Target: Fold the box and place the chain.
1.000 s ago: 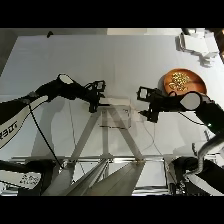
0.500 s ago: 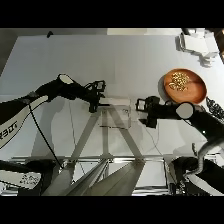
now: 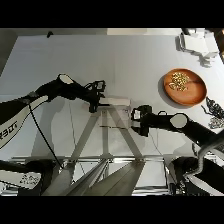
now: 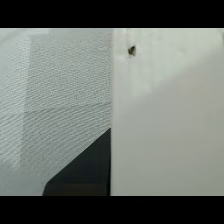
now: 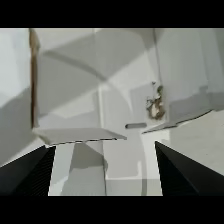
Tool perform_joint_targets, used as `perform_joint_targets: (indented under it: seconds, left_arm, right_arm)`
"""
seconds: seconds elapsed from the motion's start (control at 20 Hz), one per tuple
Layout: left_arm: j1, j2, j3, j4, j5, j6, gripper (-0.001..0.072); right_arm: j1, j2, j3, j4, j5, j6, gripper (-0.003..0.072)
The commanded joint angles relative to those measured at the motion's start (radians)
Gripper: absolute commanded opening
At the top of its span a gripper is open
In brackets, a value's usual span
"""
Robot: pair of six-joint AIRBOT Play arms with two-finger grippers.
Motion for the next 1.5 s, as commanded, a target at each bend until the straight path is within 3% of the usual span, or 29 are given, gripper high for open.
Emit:
perform_joint_targets:
  seconds: [0.0,0.4,0.75,1.0,1.25,1.45]
  left_arm:
    - [-0.001,-0.001,0.000,0.000,0.000,0.000,0.0008]
    - [-0.001,-0.001,0.000,0.000,0.000,0.000,0.0008]
    - [-0.001,-0.001,0.000,0.000,0.000,0.000,0.0008]
    - [-0.001,-0.001,0.000,0.000,0.000,0.000,0.0008]
    - [-0.001,-0.001,0.000,0.000,0.000,0.000,0.0008]
    - [-0.001,-0.001,0.000,0.000,0.000,0.000,0.0008]
  right_arm:
    - [0.014,0.000,-0.011,0.029,-0.040,-0.011,0.0708]
    - [0.014,-0.005,-0.011,0.044,-0.030,0.056,0.0708]
    - [0.014,-0.005,-0.015,-0.061,0.046,0.092,0.0707]
    - [0.018,-0.014,-0.018,0.002,0.042,0.168,0.0707]
    - [0.132,-0.045,-0.018,0.003,-0.117,0.270,0.0707]
    - [0.134,-0.046,-0.017,-0.019,-0.148,0.384,0.0705]
